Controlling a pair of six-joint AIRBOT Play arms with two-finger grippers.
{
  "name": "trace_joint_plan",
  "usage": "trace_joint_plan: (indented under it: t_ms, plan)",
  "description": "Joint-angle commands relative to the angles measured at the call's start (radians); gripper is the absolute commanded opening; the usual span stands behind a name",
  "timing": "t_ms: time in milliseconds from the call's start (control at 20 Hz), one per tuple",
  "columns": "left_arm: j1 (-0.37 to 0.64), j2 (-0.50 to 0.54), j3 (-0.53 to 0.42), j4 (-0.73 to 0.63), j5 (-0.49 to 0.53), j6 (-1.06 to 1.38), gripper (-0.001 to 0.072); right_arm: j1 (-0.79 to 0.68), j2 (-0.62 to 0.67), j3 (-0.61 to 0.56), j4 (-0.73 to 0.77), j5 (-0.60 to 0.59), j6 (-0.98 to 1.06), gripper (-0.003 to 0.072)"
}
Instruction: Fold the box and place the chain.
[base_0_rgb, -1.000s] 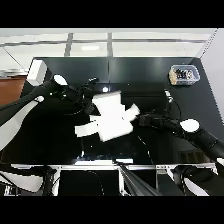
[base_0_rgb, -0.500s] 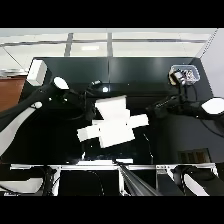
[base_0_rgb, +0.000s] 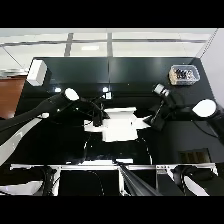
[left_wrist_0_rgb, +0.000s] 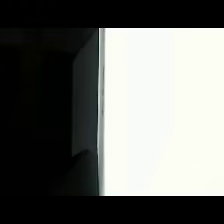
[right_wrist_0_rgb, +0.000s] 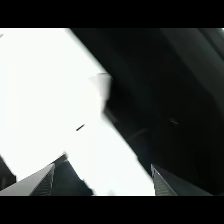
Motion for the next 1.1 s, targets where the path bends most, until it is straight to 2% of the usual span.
trace_joint_plan:
  t_ms: [0, 200, 550, 850, 1050]
  plan:
    - [-0.011, -0.014, -0.003, -0.006, 0.051, 0.058, 0.0025, 0.098, -0.007, -0.066, -0.018, -0.043, -0.177, 0.0702]
    - [-0.011, -0.023, -0.003, 0.044, 0.015, 0.058, 0.0025, 0.171, -0.008, -0.114, -0.12, -0.068, -0.21, 0.0702]
    - [-0.011, -0.023, -0.003, 0.042, 0.023, 0.058, 0.0025, 0.27, -0.069, -0.133, -0.109, -0.115, -0.267, 0.0703]
    - [-0.01, -0.023, -0.003, 0.042, 0.023, 0.058, 0.0026, 0.343, -0.13, -0.133, -0.109, -0.275, -0.266, 0.0702]
    - [-0.01, -0.023, -0.003, 0.042, 0.023, 0.058, 0.0025, 0.351, -0.144, -0.133, -0.11, -0.303, -0.266, 0.0702]
